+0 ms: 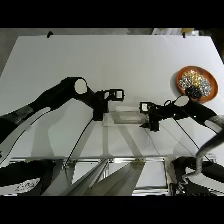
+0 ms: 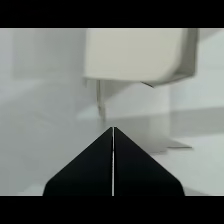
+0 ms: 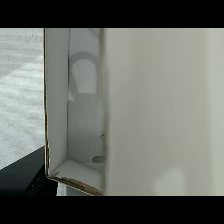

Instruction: Fold the box and place the chain.

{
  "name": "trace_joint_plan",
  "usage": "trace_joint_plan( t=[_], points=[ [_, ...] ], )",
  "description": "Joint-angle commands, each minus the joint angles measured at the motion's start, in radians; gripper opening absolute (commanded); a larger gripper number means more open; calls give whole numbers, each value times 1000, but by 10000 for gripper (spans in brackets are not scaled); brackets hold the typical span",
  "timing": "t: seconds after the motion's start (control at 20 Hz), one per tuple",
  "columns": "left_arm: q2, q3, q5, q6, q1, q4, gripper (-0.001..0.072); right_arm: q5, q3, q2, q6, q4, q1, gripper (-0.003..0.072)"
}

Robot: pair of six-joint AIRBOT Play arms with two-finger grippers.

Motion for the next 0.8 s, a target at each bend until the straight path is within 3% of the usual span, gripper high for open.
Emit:
trace_joint_plan(
  t=[0.0,0.15,0.35,0.55,0.75],
  points=[
    [75,0,-81,-95,-58,61,3,1,0,0,0,0,0,380],
    [73,0,-36,-94,-136,-42,3,0,0,0,0,0,0,380],
    [35,0,266,-136,-168,-155,2,0,0,0,0,0,0,380],
    [-7,0,507,-283,-157,-157,2,1,0,0,0,0,0,380],
    [-47,0,562,-436,-113,-157,2,0,0,0,0,0,0,380]
  ],
)
